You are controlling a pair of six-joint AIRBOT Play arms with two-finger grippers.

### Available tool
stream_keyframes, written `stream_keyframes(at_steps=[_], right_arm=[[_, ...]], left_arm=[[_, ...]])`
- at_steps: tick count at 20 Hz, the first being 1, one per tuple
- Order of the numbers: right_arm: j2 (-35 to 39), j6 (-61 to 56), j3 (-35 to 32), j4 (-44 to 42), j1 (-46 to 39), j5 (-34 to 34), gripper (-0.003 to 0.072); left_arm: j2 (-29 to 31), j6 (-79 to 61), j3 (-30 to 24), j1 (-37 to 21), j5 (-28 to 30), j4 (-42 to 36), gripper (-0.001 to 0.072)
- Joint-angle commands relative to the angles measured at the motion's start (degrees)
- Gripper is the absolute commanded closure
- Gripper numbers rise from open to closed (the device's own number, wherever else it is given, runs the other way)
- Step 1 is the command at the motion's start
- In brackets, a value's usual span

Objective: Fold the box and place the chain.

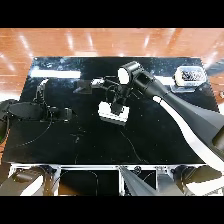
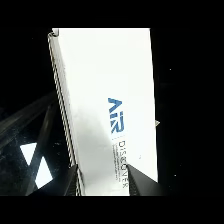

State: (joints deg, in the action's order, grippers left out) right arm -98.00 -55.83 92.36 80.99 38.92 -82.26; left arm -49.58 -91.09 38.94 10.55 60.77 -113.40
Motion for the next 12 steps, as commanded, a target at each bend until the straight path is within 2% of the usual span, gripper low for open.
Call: stream_keyframes(at_steps=[1,6,12], right_arm=[[-0.02,-0.66,0.00,0.39,0.26,0.20,0.0322],[-0.02,-3.78,0.00,3.76,0.68,0.98,0.0322],[-0.02,-4.02,0.00,3.72,1.88,1.27,0.0322]], left_arm=[[-0.02,0.00,-0.02,0.02,-0.02,0.02,0.0093],[-0.02,0.00,-0.02,0.02,-0.04,0.02,0.0093],[-0.02,0.00,-0.02,0.02,-0.04,0.02,0.0093]])
